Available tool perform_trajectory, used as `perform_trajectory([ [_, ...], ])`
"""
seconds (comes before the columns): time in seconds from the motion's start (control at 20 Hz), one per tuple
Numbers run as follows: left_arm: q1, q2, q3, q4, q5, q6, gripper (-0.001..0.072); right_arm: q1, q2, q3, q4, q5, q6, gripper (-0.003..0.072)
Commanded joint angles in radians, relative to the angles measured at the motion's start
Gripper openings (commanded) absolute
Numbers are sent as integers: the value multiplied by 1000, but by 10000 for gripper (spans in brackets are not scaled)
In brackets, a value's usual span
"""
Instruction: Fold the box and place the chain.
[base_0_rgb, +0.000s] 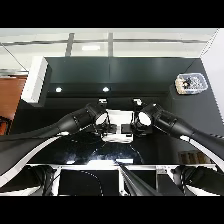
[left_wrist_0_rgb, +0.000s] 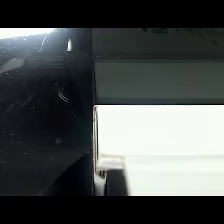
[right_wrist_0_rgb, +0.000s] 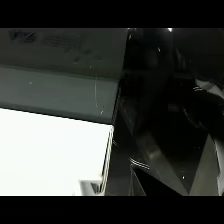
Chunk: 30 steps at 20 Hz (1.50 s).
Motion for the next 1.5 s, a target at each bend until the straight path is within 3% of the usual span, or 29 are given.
perform_trajectory([
  [0.0, 0, 0, 0, 0, 0, 0, 25, 2, -6, 1, -9, -10, 18, 383],
  [0.3, 0, 0, 0, 0, 0, 0, 24, 2, -18, 1, -8, -6, 29, 382],
  [0.35, 0, 0, 0, 0, 0, 0, 24, 2, -20, 1, -6, -6, 28, 340],
  [0.4, 0, 0, 0, 0, 0, 0, 25, 2, -20, 1, -6, -6, 28, 242],
  [0.45, 0, 0, 0, 0, 0, 0, 24, 2, -20, 1, -6, -7, 28, 232],
  [0.6, 0, 0, 0, 0, 0, 0, 24, 2, -20, 1, -6, -7, 29, 53],
  [0.7, 0, 0, 0, 0, 0, 0, 25, 2, -20, 1, -6, -7, 41, 8],
  [0.95, 0, 0, 0, 0, 0, 0, 24, 2, -20, 1, -6, 0, 47, 28],
  [1.0, 0, 0, 0, 0, 0, 0, 24, 2, -20, 1, -4, 0, 48, 132],
  [1.05, 0, 0, 0, 0, 0, 0, 24, 2, -20, 1, -1, 0, 48, 149],
  [1.45, 0, 0, 0, 0, -2, 0, 24, 2, -20, 1, 2, -6, 55, 170],
])
